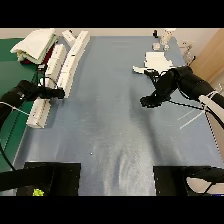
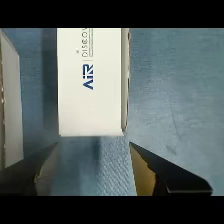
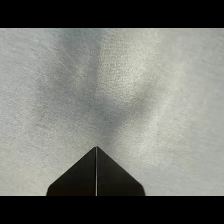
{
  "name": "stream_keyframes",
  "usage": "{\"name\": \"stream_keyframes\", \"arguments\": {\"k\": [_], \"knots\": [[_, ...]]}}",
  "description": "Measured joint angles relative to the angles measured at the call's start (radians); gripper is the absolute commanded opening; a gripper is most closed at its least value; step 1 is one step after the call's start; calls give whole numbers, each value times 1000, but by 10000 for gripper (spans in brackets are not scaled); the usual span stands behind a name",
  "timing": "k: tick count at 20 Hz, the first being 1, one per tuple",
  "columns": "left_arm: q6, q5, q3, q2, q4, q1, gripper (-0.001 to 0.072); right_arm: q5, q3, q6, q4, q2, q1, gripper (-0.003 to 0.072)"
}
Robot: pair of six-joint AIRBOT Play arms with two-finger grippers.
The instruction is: Fold the box.
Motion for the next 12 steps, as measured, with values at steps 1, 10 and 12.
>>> {"name": "stream_keyframes", "arguments": {"k": [1, 10, 12], "knots": [[0, -47, 0, 33, 3, 10, 695, 0, 0, 0, 0, 0, 0, 3], [-111, -524, 63, 286, -45, -78, 13, 0, 0, 0, 0, 0, 0, 3], [-168, -565, 68, 298, -52, -156, 14, 0, 0, 0, 0, 0, 0, 3]]}}
